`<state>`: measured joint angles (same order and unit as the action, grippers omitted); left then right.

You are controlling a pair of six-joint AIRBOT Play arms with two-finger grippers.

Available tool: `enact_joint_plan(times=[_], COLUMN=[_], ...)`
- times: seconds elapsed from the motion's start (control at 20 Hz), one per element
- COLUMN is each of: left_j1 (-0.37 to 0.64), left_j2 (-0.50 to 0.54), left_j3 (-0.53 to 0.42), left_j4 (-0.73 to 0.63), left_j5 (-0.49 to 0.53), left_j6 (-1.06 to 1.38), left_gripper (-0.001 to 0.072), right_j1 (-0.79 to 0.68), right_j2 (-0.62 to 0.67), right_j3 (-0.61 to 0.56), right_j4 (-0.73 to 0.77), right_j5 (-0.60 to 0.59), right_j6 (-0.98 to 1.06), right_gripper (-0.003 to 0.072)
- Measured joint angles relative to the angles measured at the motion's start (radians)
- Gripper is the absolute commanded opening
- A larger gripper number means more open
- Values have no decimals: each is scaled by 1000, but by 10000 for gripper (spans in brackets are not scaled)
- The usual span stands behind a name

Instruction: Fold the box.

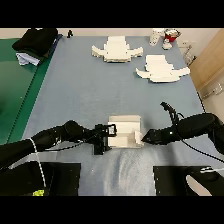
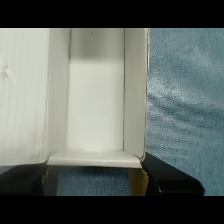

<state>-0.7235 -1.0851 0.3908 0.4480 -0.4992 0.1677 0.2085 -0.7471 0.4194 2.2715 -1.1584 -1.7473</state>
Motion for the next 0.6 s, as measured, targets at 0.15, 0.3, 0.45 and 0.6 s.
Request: enact_joint_plan(times=[0.15,0.3,0.45,0.6], left_j1=[0,0,0,0], left_j2=[0,0,0,0], left_j3=[0,0,0,0], left_j4=[0,0,0,0], left_j5=[0,0,0,0], left_j6=[0,0,0,0], left_gripper=[423,423,423,424], right_j1=[76,154,259,385], right_j2=[-26,-64,-103,-147], right_j3=[7,36,90,155], right_j4=[-17,-72,-203,-359], right_j5=[81,139,181,198], right_j6=[28,90,232,426], right_gripper=[438,437,436,436])
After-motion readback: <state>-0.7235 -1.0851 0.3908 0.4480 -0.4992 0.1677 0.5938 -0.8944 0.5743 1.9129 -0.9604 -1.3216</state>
